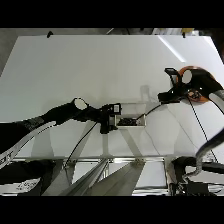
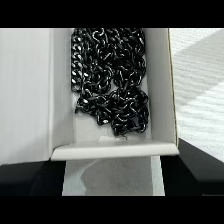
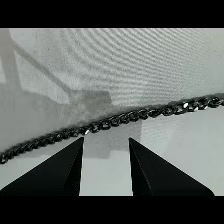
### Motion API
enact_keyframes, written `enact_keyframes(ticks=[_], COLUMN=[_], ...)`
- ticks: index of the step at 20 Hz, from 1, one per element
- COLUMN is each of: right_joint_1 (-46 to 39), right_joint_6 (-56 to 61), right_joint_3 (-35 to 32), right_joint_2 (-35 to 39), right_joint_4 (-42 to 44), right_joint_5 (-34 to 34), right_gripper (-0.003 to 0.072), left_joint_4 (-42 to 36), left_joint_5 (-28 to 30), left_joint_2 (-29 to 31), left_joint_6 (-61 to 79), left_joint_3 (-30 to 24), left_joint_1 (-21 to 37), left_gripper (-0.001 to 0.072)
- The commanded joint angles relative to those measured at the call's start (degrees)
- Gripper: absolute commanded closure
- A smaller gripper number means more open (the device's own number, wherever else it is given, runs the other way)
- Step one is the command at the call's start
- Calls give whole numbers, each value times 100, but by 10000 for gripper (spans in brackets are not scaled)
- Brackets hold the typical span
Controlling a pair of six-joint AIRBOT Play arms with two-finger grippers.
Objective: Fold the box and place the chain.
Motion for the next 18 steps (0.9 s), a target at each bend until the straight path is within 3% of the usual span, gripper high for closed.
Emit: enact_keyframes(ticks=[1, 10, 11, 13, 18], right_joint_1=[-2, -2, -4, -2, 7], right_joint_6=[46, 195, 195, 175, 74], right_joint_3=[0, -2, -2, -2, -2], right_joint_2=[-175, -216, -216, -214, 179], right_joint_4=[0, 0, 0, 0, -2], right_joint_5=[4, -98, -98, -42, 240], right_gripper=[370, 422, 447, 673, 675], left_joint_4=[2, 2, 2, 2, 2], left_joint_5=[0, 0, -2, 0, 0], left_joint_2=[2, 2, 4, 4, 4], left_joint_6=[2, 2, 2, 2, 2], left_joint_3=[-2, -2, -2, -2, -2], left_joint_1=[0, 0, 0, 0, 0], left_gripper=[454, 454, 454, 454, 454])
